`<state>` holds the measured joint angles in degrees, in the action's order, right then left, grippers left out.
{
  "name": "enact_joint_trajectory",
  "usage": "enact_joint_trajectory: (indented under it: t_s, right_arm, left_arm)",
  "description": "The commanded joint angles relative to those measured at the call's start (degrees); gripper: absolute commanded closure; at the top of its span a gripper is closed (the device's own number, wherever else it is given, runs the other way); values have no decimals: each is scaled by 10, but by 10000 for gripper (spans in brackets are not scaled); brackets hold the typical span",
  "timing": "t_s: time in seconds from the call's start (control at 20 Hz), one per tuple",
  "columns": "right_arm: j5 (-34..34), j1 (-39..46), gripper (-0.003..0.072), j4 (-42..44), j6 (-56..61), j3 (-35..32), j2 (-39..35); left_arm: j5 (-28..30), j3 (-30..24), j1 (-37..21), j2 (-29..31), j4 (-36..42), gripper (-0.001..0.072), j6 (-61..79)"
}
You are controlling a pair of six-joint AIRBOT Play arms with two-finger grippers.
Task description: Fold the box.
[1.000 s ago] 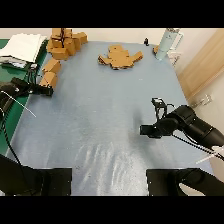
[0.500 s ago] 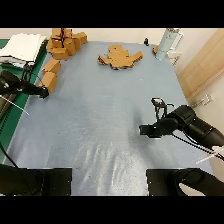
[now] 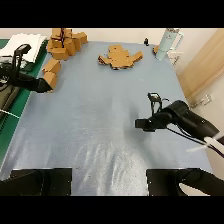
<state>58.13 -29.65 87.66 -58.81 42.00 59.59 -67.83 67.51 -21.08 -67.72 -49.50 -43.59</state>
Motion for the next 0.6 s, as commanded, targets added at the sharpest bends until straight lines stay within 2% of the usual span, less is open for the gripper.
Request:
enact_joint_trajectory:
  t_s: [0.0,0.15,0.3,0.45,0.55]
  right_arm:
    - [-5,1,667,9,-49,78,79]
    - [6,1,667,11,-81,170,149]
    - [10,0,667,14,-95,229,188]
    - [6,0,667,31,-109,245,197]
    - [9,0,667,29,-109,245,197]
  left_arm:
    - [-65,-2,72,41,73,364,-54]
    - [-31,-33,187,37,73,364,-103]
    - [75,-83,300,31,73,364,-136]
    - [169,-119,391,11,73,365,-150]
    - [199,-121,425,-8,73,364,-150]
